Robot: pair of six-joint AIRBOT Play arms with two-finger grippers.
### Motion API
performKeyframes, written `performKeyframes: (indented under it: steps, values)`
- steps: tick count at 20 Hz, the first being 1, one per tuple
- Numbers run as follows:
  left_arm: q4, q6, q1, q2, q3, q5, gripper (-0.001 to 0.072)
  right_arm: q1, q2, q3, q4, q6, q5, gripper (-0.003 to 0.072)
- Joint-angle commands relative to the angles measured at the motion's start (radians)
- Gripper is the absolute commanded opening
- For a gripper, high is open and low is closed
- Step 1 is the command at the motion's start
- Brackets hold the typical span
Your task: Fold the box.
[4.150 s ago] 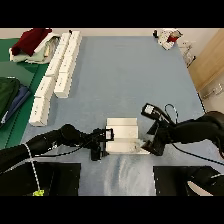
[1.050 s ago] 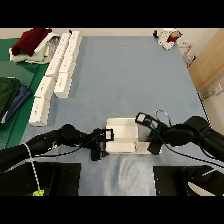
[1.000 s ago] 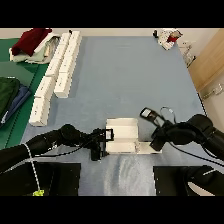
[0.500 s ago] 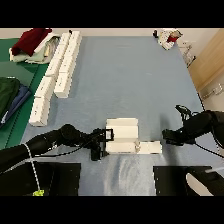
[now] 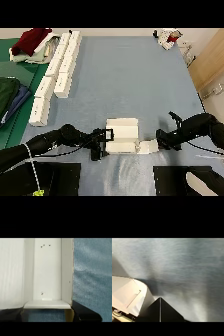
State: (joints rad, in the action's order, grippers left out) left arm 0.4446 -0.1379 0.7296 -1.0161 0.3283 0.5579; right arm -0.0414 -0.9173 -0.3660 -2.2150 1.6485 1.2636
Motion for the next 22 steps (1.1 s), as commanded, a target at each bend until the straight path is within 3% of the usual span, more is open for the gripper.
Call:
performKeyframes:
  steps: [1, 6, 11, 12, 13, 14, 18, 19, 20, 22]
  values:
    - [0.000, 0.000, 0.000, -0.001, 0.001, 0.000, 0.0462, 0.051, -0.004, 0.005, -0.072, 0.029, -0.024, 0.0005]
    - [0.000, 0.000, 0.000, -0.001, 0.001, 0.000, 0.0462, 0.163, -0.003, 0.001, -0.080, 0.027, -0.068, 0.0005]
    - [0.000, 0.000, 0.000, -0.001, 0.001, 0.000, 0.0462, 0.168, 0.060, -0.023, -0.089, 0.027, -0.052, 0.0008]
    - [0.000, 0.000, 0.000, -0.001, 0.001, 0.000, 0.0462, 0.168, 0.078, -0.023, -0.099, 0.027, -0.050, 0.0080]
    - [0.000, 0.000, 0.000, -0.001, 0.001, 0.000, 0.0462, 0.168, 0.093, -0.023, -0.111, 0.027, -0.051, 0.0220]
    - [0.000, 0.000, 0.000, -0.001, 0.001, 0.000, 0.0462, 0.168, 0.107, -0.023, -0.125, 0.028, -0.051, 0.0283]
    - [0.000, 0.000, 0.000, -0.001, 0.001, 0.000, 0.0462, 0.171, 0.127, -0.036, -0.146, 0.029, -0.045, 0.0308]
    - [0.000, 0.000, 0.000, -0.001, 0.001, 0.000, 0.0462, 0.182, 0.127, -0.037, -0.149, 0.036, -0.046, 0.0411]
    - [0.000, 0.000, 0.000, -0.001, 0.001, 0.000, 0.0462, 0.207, 0.126, -0.037, -0.150, 0.038, -0.051, 0.0594]
    - [0.000, 0.000, 0.000, -0.001, 0.001, 0.000, 0.0462, 0.274, 0.126, -0.036, -0.149, 0.037, -0.076, 0.0594]
